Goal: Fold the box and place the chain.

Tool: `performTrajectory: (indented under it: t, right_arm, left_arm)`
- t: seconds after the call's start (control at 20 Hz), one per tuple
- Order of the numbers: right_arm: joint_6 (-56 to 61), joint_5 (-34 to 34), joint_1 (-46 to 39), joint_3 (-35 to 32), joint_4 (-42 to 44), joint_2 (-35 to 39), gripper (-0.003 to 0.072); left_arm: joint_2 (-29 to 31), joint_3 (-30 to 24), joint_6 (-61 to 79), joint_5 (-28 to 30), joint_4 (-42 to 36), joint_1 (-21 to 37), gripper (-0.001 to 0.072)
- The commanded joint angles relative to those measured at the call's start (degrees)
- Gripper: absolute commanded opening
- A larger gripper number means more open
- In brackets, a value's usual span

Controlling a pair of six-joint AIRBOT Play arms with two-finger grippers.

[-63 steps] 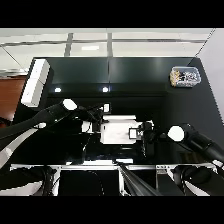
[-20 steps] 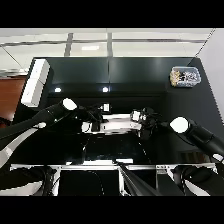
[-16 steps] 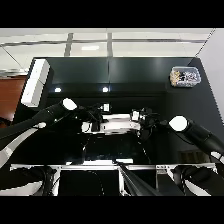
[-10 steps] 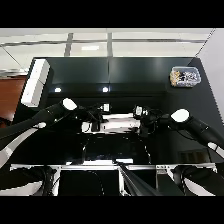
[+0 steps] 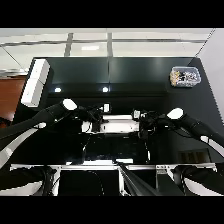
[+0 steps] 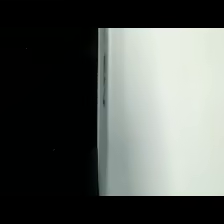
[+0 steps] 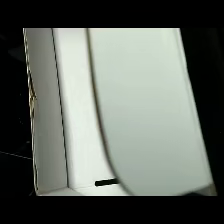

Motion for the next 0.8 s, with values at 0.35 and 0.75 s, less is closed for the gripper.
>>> performTrajectory:
  t: [0.35, 0.75]
  right_arm:
    - [1.09, -0.07, 0.48, 0.52, -1.86, -1.01, 0.0701]
    - [5.22, -4.76, 3.61, 0.59, -5.18, -1.38, 0.0701]
  left_arm:
    - [0.0, -0.02, -0.02, 0.31, 0.0, -0.04, 0.0025]
    - [0.0, -0.02, -0.02, 0.31, 0.0, -0.07, 0.0025]
